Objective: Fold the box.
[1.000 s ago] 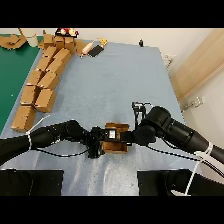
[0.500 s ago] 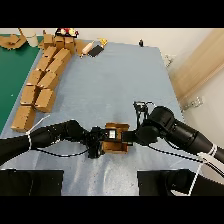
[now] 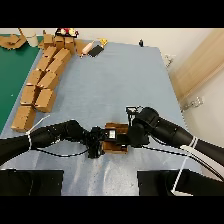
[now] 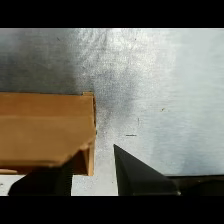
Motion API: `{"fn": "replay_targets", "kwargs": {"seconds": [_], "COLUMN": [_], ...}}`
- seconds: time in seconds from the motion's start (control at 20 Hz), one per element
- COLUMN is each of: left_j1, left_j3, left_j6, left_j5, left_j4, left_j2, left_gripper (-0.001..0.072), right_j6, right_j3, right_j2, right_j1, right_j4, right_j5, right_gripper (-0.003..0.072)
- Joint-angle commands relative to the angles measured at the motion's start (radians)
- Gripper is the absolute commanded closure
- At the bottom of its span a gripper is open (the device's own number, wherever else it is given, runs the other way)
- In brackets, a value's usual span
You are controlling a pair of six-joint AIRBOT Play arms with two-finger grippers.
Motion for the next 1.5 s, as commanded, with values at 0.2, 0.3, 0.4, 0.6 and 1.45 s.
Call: {"fn": "replay_targets", "kwargs": {"seconds": [0.2,0.3,0.4,0.6,1.45], "left_j1": [0.0,0.0,0.0,0.001,0.0], "left_j3": [0.0,0.0,0.0,0.0,0.0], "left_j6": [0.0,0.0,0.0,0.0,0.0], "left_j5": [0.0,0.0,0.0,0.0,0.0], "left_j4": [0.0,0.0,0.0,0.0,0.0], "left_j2": [0.0,0.0,0.0,0.0,0.0], "left_gripper": [0.02,0.02,0.02,0.02,0.02], "right_j6": [-0.003,-0.003,-0.003,-0.003,-0.006], "right_j3": [-0.034,-0.035,-0.035,-0.035,-0.033], "right_j2": [-0.083,-0.083,-0.083,-0.096,-0.051], "right_j1": [0.005,0.004,0.004,0.004,0.004], "right_j4": [0.008,-0.007,-0.016,-0.014,0.0], "right_j5": [0.029,0.066,0.076,0.075,0.075], "right_gripper": [0.0343,0.0477,0.0477,0.0561,0.0386]}}
